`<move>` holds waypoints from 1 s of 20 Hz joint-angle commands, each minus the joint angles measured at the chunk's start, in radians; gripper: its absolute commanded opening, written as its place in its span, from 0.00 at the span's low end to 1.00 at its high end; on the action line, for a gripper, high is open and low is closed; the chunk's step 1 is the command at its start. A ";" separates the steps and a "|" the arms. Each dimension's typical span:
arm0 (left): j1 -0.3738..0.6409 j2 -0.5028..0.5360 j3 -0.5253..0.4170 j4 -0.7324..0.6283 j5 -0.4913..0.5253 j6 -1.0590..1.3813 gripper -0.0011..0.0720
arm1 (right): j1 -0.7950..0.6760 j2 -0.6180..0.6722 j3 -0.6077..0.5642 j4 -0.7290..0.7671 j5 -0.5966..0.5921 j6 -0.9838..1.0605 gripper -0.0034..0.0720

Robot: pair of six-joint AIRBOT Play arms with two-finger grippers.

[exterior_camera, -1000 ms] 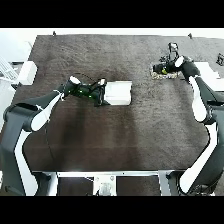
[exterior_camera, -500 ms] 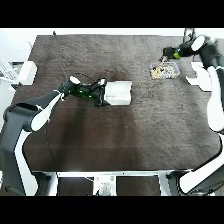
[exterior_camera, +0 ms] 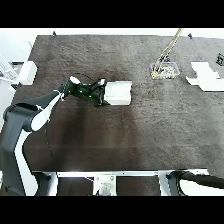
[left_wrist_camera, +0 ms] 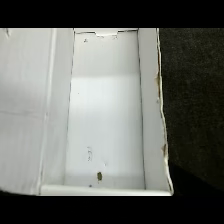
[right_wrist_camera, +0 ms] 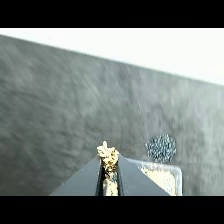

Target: Fold the box and place the chain.

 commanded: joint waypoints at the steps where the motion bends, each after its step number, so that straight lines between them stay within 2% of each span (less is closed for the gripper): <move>1: 0.000 0.000 0.000 0.000 -0.001 0.000 0.50 | 0.070 0.090 0.001 -0.015 0.046 -0.013 0.06; 9: 0.000 0.000 0.000 0.000 -0.001 0.000 0.50 | 0.238 0.092 -0.001 -0.015 0.185 -0.044 0.06; 20: 0.000 0.000 0.000 0.000 0.000 0.000 0.50 | 0.284 0.091 -0.151 0.001 0.175 -0.046 0.06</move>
